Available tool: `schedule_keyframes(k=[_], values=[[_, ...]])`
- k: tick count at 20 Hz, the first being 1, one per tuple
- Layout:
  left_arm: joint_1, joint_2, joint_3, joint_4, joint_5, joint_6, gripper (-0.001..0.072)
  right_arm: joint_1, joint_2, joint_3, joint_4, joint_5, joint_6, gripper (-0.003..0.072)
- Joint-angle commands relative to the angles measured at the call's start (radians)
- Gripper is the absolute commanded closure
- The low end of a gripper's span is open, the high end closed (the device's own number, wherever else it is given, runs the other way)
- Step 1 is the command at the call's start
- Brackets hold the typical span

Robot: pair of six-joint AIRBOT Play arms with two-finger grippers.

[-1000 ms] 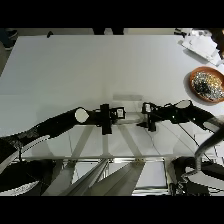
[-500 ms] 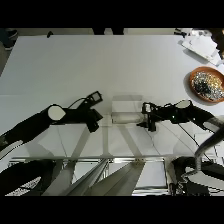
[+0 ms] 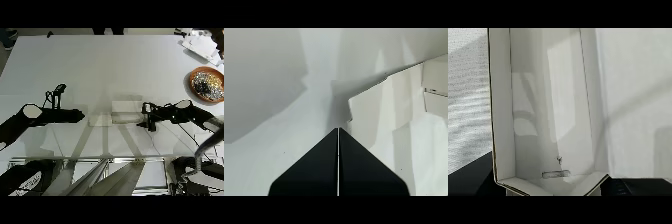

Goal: Fold the box and place the chain.

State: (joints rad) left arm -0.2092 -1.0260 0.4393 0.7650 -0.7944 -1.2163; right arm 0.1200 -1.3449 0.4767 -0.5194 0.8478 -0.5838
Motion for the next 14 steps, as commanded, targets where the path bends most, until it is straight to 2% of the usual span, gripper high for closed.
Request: schedule_keyframes(k=[1,5,8,12,14], values=[[0.034,-0.027,-0.003,0.017,-0.079,-0.09,0.0708,0.0,0.0,-0.001,0.0,0.0,0.0,0.0255],[0.002,-0.095,-0.003,0.0,-0.073,-0.057,0.0708,0.0,0.0,-0.001,0.0,0.001,0.0,0.0255],[-0.053,-0.138,-0.003,-0.075,-0.011,-0.01,0.0708,0.0,0.0,-0.001,0.0,0.001,0.0,0.0255],[-0.085,-0.165,-0.003,-0.085,0.02,-0.01,0.0707,0.0,0.0,-0.001,0.0,0.0,0.0,0.0255],[-0.089,-0.165,-0.003,-0.131,0.02,0.043,0.0707,0.001,0.0,-0.001,0.0,0.001,0.0,0.0255]])
